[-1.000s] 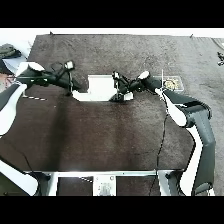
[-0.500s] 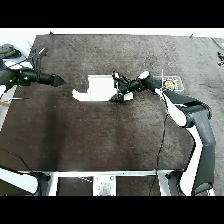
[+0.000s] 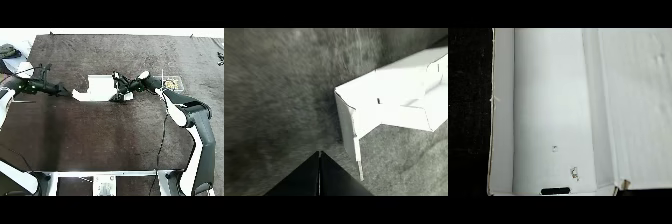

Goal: Fold the box and place the chain.

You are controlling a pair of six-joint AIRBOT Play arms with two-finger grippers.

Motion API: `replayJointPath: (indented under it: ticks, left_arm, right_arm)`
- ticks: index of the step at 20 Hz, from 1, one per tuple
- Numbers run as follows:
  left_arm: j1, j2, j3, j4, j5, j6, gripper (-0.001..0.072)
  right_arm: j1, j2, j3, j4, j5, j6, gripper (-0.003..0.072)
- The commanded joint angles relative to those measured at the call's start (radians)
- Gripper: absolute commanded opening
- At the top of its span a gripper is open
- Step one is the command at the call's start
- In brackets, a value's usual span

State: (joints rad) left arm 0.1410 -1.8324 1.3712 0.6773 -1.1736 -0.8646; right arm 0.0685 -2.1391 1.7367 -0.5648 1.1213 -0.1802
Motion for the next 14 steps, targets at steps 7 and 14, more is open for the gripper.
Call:
replayJointPath:
  ticks: [7,14]
  left_arm:
    - [-0.122,-0.024,-0.007,0.063,0.087,-0.108,0.0008]
    - [-0.134,-0.025,-0.006,-0.039,0.045,-0.107,0.0011]
  right_arm:
    - [0.0,0.001,0.001,0.0,0.0,0.0,0.0372]
    - [0.0,0.001,0.001,0.0,0.0,0.0,0.0372]
